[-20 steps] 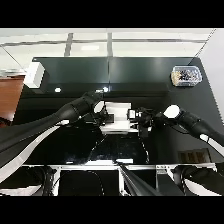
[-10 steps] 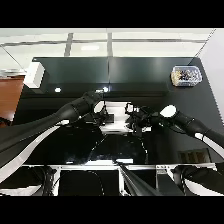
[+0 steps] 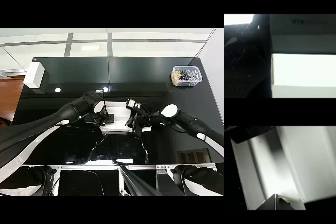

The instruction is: Fold the box and place the chain.

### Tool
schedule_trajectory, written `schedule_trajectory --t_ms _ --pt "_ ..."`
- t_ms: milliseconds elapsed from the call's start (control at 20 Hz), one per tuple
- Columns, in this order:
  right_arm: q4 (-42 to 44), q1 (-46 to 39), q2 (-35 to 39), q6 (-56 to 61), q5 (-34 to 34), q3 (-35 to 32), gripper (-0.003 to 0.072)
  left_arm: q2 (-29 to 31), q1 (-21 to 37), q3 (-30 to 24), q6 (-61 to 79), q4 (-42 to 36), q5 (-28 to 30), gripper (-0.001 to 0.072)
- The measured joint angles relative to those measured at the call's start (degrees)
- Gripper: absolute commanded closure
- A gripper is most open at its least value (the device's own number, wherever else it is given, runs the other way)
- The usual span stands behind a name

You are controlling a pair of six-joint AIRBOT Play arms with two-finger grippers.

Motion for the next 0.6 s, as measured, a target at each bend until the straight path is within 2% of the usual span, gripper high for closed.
schedule_trajectory --t_ms 150,300,500,600 --pt "-8.7 -6.5 4.1 17.4 8.0 2.9 0.0670 0.0 0.0 0.0 0.0 0.0 0.0 0.0682" --pt "-12.7 -19.7 6.6 31.5 13.8 2.7 0.0670 0.0 0.0 0.0 0.0 0.0 0.0 0.0683" --pt "-6.2 -36.9 6.8 39.2 16.2 -3.9 0.0670 0.0 0.0 0.0 0.0 0.0 0.0 0.0683" --pt "-3.3 -40.9 5.6 40.8 16.9 -7.3 0.0670 0.0 0.0 0.0 0.0 0.0 0.0 0.0682"
